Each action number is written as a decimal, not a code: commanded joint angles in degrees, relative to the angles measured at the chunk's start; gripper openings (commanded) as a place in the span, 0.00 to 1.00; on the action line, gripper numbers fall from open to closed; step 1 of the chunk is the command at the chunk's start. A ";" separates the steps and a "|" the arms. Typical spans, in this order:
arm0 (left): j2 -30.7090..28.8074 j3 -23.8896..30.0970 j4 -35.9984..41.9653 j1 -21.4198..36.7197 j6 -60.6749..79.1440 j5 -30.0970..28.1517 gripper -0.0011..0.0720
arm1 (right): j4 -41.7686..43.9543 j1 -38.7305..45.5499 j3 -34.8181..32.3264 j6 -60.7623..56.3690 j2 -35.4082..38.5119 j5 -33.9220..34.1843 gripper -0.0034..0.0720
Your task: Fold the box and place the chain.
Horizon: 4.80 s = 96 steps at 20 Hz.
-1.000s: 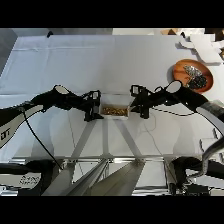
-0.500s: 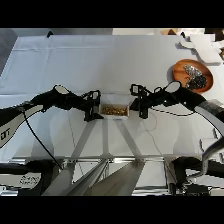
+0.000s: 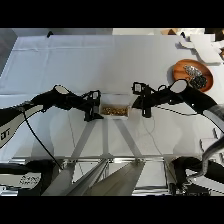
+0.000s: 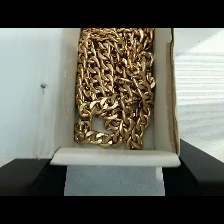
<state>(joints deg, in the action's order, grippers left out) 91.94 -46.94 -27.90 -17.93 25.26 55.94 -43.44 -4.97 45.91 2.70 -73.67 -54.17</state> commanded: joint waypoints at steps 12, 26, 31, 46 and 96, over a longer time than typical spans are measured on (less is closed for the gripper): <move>0.00 0.02 -0.02 -0.02 0.02 0.00 0.56 | 11.06 -5.07 4.52 -9.77 1.40 -6.40 0.48; 0.00 0.02 -0.02 -0.02 0.02 -0.02 0.56 | -4.20 -4.90 40.13 -51.23 -26.08 -24.39 0.40; 0.00 0.02 -0.02 -0.02 0.02 0.00 0.56 | 1.22 -5.33 40.11 -38.38 -27.17 -27.69 0.44; 0.00 0.02 -0.02 -0.02 0.02 -0.02 0.56 | -0.33 -13.64 11.76 -9.70 -4.11 5.38 0.63; 0.00 0.02 -0.02 -0.02 0.02 0.00 0.56 | 18.25 -17.75 2.16 -32.76 0.90 12.13 0.05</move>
<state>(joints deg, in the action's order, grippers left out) 91.94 -46.94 -27.92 -17.93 25.30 55.94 -33.36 -22.72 48.10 -22.63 -71.13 -41.91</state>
